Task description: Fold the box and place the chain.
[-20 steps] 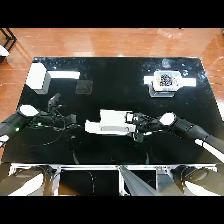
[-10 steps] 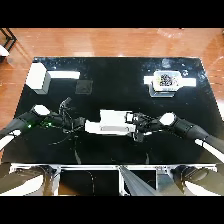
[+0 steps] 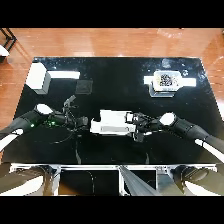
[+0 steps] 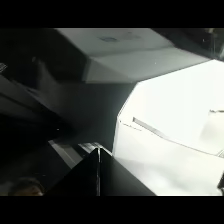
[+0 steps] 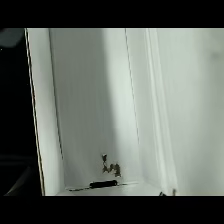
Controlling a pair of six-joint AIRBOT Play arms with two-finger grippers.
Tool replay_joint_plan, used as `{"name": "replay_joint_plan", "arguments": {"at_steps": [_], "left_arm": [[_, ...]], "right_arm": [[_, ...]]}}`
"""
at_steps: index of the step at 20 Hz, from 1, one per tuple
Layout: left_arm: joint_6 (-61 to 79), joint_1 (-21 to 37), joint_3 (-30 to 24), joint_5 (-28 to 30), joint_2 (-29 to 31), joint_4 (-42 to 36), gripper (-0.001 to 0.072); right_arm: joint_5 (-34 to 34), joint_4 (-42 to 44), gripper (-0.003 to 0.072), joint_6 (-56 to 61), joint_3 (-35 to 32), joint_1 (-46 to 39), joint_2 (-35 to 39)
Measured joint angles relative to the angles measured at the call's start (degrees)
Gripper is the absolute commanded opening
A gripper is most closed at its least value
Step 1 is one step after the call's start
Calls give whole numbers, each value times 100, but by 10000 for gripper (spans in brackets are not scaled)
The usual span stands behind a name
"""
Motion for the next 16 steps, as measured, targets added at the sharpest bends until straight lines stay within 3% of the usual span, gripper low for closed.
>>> {"name": "replay_joint_plan", "arguments": {"at_steps": [1,2,4,11,16], "left_arm": [[20,-13,31,-13,0,-11,303],[28,-24,74,-59,0,7,343],[46,-31,192,-212,-2,157,520],[-52,-24,640,-874,-2,461,523],[-79,-210,739,-1047,-2,291,523]], "right_arm": [[0,0,235,0,0,0,0],[-2,0,235,2,0,0,0],[-2,0,235,0,0,0,0],[-2,0,235,0,-2,0,0],[-2,0,235,0,0,0,0]]}}
